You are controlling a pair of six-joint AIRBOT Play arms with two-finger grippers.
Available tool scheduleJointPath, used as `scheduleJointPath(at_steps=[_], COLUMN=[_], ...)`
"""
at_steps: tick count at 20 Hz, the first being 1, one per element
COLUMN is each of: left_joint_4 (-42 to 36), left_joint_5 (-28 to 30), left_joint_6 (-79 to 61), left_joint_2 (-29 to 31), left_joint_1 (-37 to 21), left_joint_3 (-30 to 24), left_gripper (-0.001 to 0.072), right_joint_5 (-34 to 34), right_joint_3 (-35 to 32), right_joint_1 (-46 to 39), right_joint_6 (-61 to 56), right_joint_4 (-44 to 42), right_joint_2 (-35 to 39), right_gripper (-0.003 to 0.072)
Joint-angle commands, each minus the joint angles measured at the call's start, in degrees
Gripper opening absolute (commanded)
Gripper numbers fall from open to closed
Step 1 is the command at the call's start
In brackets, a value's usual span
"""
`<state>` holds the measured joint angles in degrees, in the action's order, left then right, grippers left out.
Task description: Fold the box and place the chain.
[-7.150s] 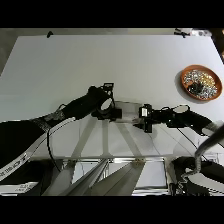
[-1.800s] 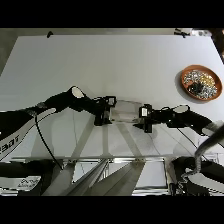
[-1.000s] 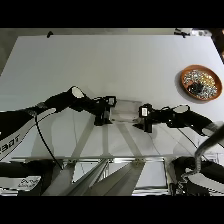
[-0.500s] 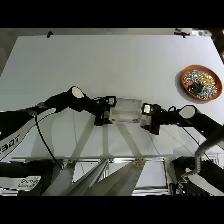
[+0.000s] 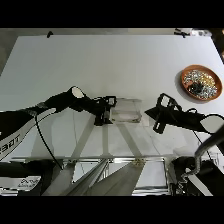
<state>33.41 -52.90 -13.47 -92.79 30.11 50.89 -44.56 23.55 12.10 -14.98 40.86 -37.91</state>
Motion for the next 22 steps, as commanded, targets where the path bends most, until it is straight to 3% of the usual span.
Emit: scheduleJointPath(at_steps=[1, 4, 8, 13, 15, 22], left_joint_4=[0.02, 0.02, 0.02, 0.04, 0.04, 0.02], left_joint_5=[-0.02, -0.02, -0.04, -0.02, -0.02, -0.02], left_joint_6=[-0.02, -0.02, 0.0, 0.0, -0.02, 0.0], left_joint_2=[0.02, 0.02, 0.02, 0.02, 0.02, 0.02], left_joint_1=[0.0, 0.0, 0.0, 0.0, 0.0, 0.0], left_joint_3=[0.02, 0.02, 0.02, 0.02, 0.02, 0.02], left_gripper=[0.0366, 0.0366, 0.0366, 0.0366, 0.0366, 0.0366], right_joint_5=[4.61, 7.21, 14.43, 14.71, 11.19, -14.4], right_joint_3=[0.02, 0.02, 0.02, 0.04, 0.46, 9.68], right_joint_1=[0.0, -0.02, -0.02, -0.02, -0.02, -8.41], right_joint_6=[-0.17, 0.02, -1.05, -5.68, -5.95, -9.14], right_joint_4=[-18.64, -27.76, -31.26, -30.58, -30.82, -26.6], right_joint_2=[-3.32, -13.14, -25.81, -31.26, -31.19, -23.28], right_gripper=[0.0009, 0.0009, 0.0009, 0.001, 0.001, 0.001])
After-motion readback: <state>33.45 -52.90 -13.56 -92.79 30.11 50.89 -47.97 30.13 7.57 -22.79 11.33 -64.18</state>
